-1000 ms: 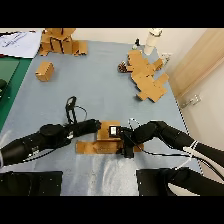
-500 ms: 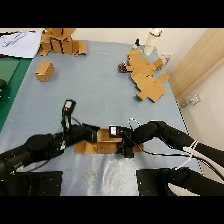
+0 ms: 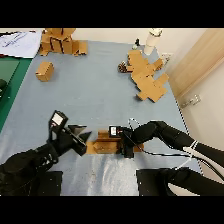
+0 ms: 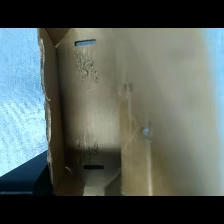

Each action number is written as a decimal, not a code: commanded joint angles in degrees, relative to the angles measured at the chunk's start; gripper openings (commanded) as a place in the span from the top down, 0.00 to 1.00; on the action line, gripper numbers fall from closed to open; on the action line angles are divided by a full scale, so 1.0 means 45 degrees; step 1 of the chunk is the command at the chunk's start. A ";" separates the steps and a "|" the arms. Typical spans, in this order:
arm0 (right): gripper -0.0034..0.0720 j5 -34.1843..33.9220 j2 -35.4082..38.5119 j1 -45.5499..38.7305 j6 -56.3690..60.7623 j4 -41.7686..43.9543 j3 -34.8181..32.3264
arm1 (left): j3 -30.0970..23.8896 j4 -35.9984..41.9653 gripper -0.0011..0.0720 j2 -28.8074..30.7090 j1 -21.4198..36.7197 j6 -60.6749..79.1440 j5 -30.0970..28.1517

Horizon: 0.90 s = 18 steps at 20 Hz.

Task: Fold the box.

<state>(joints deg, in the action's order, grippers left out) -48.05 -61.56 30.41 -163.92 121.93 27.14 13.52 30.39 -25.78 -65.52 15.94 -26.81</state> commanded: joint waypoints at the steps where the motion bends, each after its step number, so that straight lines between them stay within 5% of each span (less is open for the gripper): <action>1: 0.51 -0.0005 -0.0010 0.0005 0.0000 -0.0005 0.0000 | -0.0083 0.2506 0.68 0.1311 -0.0170 0.2924 -0.2351; 4: 0.50 -0.0005 -0.0010 0.0005 0.0000 -0.0005 0.0000 | -0.0083 0.6727 0.68 0.1209 -0.0185 0.4469 -0.0840; 5: 0.50 -0.0005 -0.0010 0.0005 0.0000 -0.0005 0.0000 | -0.0083 0.8218 0.98 0.1039 -0.0185 0.4512 -0.0316; 9: 0.50 -0.0005 -0.0010 0.0005 0.0000 -0.0005 0.0000 | -0.0083 1.2701 0.97 -0.0748 -0.0180 0.4498 0.3011; 13: 0.50 -0.0005 -0.0010 0.0005 0.0000 -0.0005 0.0000 | 0.0053 1.3629 0.97 -0.3288 -0.0053 0.4002 0.6795; 18: 0.50 0.0000 -0.0010 0.0005 0.0000 -0.0005 0.0000 | 0.1088 1.3532 0.97 -0.5518 0.0947 0.3779 0.8427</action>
<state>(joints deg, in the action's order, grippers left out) -48.07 -61.58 30.44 -163.92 121.89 27.14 16.32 89.69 -45.17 -63.48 33.54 5.17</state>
